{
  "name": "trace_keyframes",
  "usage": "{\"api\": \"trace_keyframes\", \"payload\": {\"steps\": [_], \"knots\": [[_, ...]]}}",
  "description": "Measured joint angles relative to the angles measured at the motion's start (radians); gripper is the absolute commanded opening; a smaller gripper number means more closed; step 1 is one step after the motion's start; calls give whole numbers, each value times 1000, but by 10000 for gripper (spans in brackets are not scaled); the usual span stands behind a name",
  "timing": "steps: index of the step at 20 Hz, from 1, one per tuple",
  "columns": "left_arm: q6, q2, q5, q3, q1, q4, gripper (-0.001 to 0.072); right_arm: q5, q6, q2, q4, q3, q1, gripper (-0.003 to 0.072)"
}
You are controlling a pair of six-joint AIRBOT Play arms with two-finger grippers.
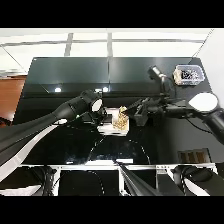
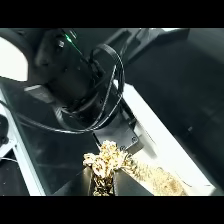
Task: Fold the box and place the chain.
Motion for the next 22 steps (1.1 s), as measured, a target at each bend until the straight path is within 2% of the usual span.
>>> {"api": "trace_keyframes", "payload": {"steps": [1,5,11,16,17,18,19,22], "knots": [[0,0,0,0,0,0,30,-5,10,-22,9,1,8,323],[0,0,2,0,0,0,30,8,38,-57,-36,2,-32,318],[-2,0,2,0,0,-24,29,148,48,-13,-108,3,-235,318],[-11,5,55,0,0,-37,31,245,49,2,-154,3,-301,318],[-25,10,75,0,-1,-36,101,256,51,3,-159,3,-305,318],[-37,14,88,2,-2,-33,253,259,52,4,-163,3,-307,318],[-52,20,103,3,-3,-27,353,263,52,5,-166,3,-310,317],[-66,43,115,5,-6,-1,364,274,52,5,-172,3,-314,318]]}}
